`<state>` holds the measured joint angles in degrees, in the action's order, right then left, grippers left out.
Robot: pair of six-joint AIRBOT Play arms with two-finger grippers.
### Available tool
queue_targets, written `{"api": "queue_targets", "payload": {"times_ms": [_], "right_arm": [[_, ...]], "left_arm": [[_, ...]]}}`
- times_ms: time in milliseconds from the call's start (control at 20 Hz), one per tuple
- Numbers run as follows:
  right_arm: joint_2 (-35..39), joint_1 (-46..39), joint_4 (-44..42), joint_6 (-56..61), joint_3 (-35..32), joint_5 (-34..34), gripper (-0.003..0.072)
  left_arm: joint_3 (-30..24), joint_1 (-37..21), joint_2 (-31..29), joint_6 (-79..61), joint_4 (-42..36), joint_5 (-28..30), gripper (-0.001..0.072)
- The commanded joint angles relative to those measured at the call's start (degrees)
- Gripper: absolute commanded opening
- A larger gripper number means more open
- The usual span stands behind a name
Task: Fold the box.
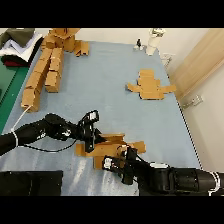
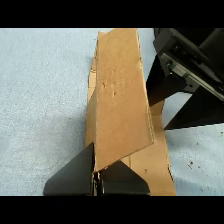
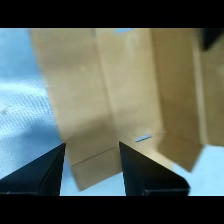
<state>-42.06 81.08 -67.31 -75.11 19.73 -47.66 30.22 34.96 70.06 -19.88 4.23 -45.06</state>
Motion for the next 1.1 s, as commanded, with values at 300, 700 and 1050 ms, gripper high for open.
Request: {"api": "queue_targets", "payload": {"times_ms": [300,700,1050], "right_arm": [[-0.02,0.11,1.42,4.09,4.17,-0.98,0.0515],[-0.83,0.11,-8.46,-1.49,2.19,-1.07,0.0515],[-2.03,0.11,-3.17,-2.95,0.31,-0.76,0.0521]], "left_arm": [[0.04,-0.04,-0.04,-0.02,0.00,0.02,0.0013],[0.04,-0.04,-0.04,-0.02,0.00,0.02,0.0013],[0.04,-0.04,-0.04,-0.02,0.00,0.00,0.0013]]}}
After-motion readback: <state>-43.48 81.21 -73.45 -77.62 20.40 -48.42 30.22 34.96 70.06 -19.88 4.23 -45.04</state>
